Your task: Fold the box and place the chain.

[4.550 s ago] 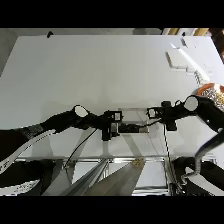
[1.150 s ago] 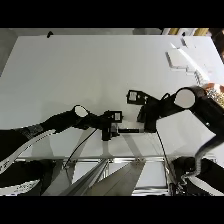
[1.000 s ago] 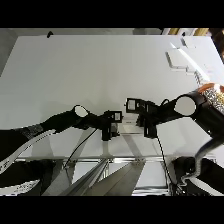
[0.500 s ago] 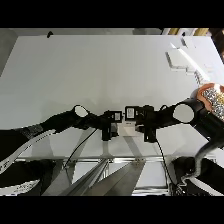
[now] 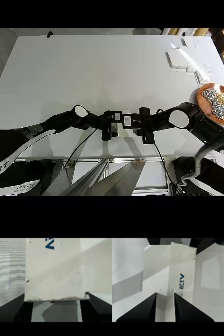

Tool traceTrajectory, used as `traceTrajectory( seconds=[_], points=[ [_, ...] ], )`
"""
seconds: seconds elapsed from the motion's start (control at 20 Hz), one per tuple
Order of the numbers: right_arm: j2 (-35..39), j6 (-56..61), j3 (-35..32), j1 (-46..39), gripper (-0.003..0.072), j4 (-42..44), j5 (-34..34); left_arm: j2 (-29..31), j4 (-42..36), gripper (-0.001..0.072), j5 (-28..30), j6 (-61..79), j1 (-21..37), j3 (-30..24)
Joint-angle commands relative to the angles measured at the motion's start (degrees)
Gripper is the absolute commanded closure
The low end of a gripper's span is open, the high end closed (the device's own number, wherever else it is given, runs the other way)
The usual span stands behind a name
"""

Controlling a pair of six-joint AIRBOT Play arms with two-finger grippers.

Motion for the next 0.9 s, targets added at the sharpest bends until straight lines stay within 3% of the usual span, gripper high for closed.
traceTrajectory(
  seconds=[0.0,0.15,0.25,0.85],
  points=[
    [-0.02,0.22,-0.07,0.11,0.0516,-2.62,-1.88,0.04,0.02,0.0542,0.02,0.02,0.04,0.00],
    [-0.02,0.22,-0.07,0.11,0.0541,-2.64,-2.51,0.04,0.02,0.0542,0.02,0.02,0.04,0.00],
    [-0.02,0.22,-0.07,0.11,0.0639,-2.64,-2.84,0.04,0.02,0.0542,0.02,0.02,0.04,0.00],
    [-0.46,0.13,-2.10,0.11,0.0618,-1.05,-1.31,0.04,0.00,0.0542,0.02,0.02,0.04,0.00]
  ],
)
